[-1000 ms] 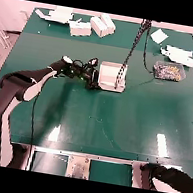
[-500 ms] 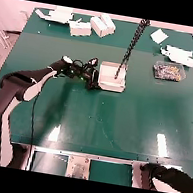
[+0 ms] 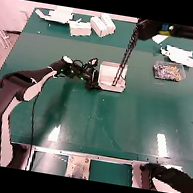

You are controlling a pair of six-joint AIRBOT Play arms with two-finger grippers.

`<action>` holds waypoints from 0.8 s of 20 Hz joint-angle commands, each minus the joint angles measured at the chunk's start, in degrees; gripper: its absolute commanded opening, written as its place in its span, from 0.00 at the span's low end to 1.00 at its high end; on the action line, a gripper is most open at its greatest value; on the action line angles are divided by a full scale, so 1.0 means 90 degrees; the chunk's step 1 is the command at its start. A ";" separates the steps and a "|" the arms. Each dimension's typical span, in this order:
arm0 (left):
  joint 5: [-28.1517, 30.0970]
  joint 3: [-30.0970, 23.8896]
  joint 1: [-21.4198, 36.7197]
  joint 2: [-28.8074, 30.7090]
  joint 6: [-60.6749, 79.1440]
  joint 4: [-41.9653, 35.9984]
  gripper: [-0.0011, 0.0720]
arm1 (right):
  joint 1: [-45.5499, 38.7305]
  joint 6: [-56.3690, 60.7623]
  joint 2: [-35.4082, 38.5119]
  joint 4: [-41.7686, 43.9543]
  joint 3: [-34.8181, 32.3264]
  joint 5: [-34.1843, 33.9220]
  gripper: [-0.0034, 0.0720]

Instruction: Fold the box and place the chain.

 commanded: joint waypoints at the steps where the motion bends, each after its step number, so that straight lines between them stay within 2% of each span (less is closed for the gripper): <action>1: -0.0012 0.0002 0.0007 0.0005 0.0000 -0.0029 0.49 | 0.0002 0.0007 -0.0002 0.0214 -0.0712 -0.0039 0.05; 8: -0.0015 0.0002 0.0007 0.0005 0.0000 -0.0041 0.49 | 0.0000 0.0019 -0.0007 0.0219 -0.2205 -0.0784 0.05; 13: -0.0015 0.0002 0.0007 0.0005 0.0000 -0.0041 0.49 | -0.0002 0.0250 -0.0022 0.0216 -0.3147 -0.1962 0.05; 14: -0.0015 0.0002 0.0007 0.0005 0.0000 -0.0041 0.49 | -0.0002 0.0250 -0.0051 0.0216 -0.3264 -0.2154 0.16; 15: -0.0015 0.0002 0.0007 0.0005 0.0000 -0.0041 0.49 | -0.0007 0.0248 -0.0100 0.0214 -0.3334 -0.2276 0.42; 16: -0.0012 0.0002 0.0007 0.0005 0.0000 -0.0041 0.49 | -0.0017 0.0248 -0.0136 0.0197 -0.3383 -0.2368 0.56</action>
